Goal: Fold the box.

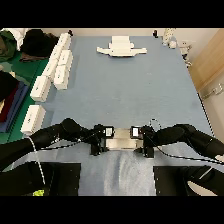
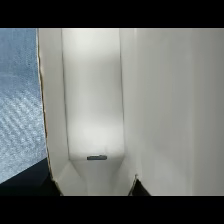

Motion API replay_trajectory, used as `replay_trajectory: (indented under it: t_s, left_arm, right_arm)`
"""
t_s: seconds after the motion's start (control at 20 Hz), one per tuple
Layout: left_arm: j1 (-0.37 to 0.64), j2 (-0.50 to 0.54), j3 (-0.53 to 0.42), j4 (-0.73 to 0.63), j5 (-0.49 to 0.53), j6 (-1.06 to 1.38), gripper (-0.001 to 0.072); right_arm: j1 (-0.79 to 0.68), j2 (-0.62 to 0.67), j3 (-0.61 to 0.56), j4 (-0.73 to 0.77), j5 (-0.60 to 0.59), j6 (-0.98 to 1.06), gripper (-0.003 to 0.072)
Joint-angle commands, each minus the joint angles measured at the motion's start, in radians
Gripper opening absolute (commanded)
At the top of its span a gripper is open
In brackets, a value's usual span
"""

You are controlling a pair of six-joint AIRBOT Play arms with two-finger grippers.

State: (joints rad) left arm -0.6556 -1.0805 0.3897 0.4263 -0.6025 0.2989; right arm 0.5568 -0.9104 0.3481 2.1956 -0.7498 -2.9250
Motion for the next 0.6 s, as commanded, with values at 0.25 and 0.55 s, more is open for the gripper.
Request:
replay_trajectory:
  t_s: [0.25,0.55]
  left_arm:
    - [0.001,0.000,0.001,0.000,0.001,0.000,0.0385]
    - [0.001,0.000,0.001,0.000,0.001,0.000,0.0385]
  right_arm:
    - [0.000,0.000,0.003,-0.002,-0.013,0.002,0.0709]
    - [0.000,0.085,0.031,-0.261,-0.114,0.285,0.0719]
